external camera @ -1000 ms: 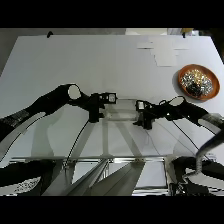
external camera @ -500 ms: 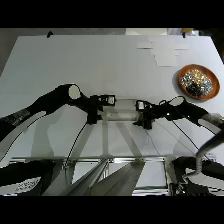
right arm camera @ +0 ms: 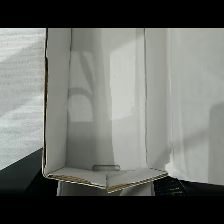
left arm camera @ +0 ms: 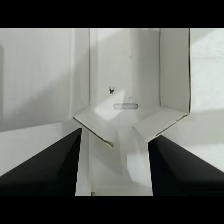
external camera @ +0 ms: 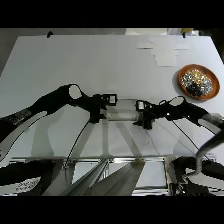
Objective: Fold the box and place the chain.
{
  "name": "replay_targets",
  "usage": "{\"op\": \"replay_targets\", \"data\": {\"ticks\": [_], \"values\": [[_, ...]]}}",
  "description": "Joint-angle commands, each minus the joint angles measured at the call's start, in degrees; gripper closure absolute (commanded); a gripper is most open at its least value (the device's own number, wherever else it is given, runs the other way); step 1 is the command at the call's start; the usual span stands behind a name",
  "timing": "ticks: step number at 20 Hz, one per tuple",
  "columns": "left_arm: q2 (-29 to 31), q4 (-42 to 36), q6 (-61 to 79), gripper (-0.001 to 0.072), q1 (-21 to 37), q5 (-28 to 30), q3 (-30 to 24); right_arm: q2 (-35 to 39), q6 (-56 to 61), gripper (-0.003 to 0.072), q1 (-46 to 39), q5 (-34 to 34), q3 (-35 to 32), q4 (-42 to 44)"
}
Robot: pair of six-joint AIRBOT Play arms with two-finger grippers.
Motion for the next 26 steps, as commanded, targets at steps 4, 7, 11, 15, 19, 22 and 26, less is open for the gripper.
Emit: {"op": "replay_targets", "data": {"ticks": [4,7,11,15,19,22,26], "values": [[-1.3,-2.3,0.4,0.0263,-0.6,1.1,0.0,0.0,0.0,0.0389,0.0,0.0,0.0,0.0],[-1.3,-2.4,0.4,0.0347,-0.9,1.3,0.0,0.0,0.0,0.0389,0.0,0.0,0.0,0.0],[-1.3,-2.9,0.4,0.0369,-1.1,1.3,0.0,0.0,0.0,0.0389,0.0,0.0,0.0,0.0],[-1.3,-3.8,0.4,0.0378,-2.1,1.2,0.0,0.0,0.0,0.0389,0.0,0.0,0.0,0.0],[-1.3,-3.8,0.4,0.0399,-2.3,1.5,0.0,0.0,0.0,0.0389,0.0,0.0,0.0,0.0],[-1.3,-3.8,0.4,0.0401,-2.4,3.2,0.0,0.0,0.0,0.0389,0.0,0.0,0.0,0.0],[-1.3,-4.4,0.4,0.0622,-3.2,3.8,0.0,0.0,0.0,0.0389,0.0,0.0,0.0,0.0]]}}
